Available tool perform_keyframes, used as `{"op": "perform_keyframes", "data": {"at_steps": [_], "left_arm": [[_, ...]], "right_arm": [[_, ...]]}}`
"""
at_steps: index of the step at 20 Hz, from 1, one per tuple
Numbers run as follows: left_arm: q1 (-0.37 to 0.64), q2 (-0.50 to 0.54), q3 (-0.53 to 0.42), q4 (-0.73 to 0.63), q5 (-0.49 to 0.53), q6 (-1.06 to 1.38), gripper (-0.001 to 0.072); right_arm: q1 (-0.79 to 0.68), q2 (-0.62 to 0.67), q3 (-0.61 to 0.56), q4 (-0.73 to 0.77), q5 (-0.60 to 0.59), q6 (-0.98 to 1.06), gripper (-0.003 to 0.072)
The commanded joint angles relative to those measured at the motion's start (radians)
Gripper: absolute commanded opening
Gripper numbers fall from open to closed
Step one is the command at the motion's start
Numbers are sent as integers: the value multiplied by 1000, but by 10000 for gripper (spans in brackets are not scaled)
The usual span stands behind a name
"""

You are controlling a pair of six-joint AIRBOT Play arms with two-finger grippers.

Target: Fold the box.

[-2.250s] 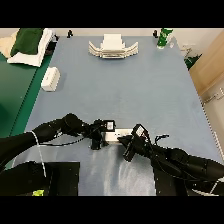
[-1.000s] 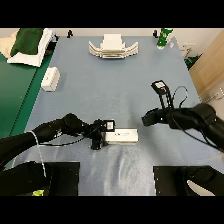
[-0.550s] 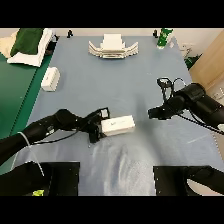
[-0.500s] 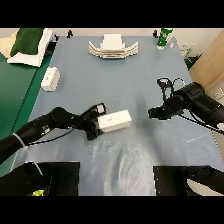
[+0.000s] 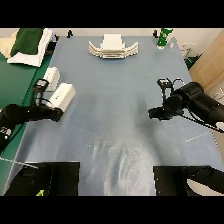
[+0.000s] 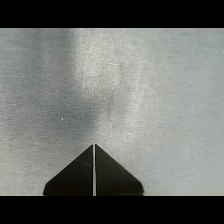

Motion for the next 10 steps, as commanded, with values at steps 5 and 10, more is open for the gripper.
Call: {"op": "perform_keyframes", "data": {"at_steps": [5, 10], "left_arm": [[307, -138, 1, 72, 63, -80, 470], [259, -297, 43, 64, 206, -80, 469]], "right_arm": [[-1, 0, 1, 0, -1, 1, 17], [-1, 0, 1, 0, -1, 1, 17]]}}
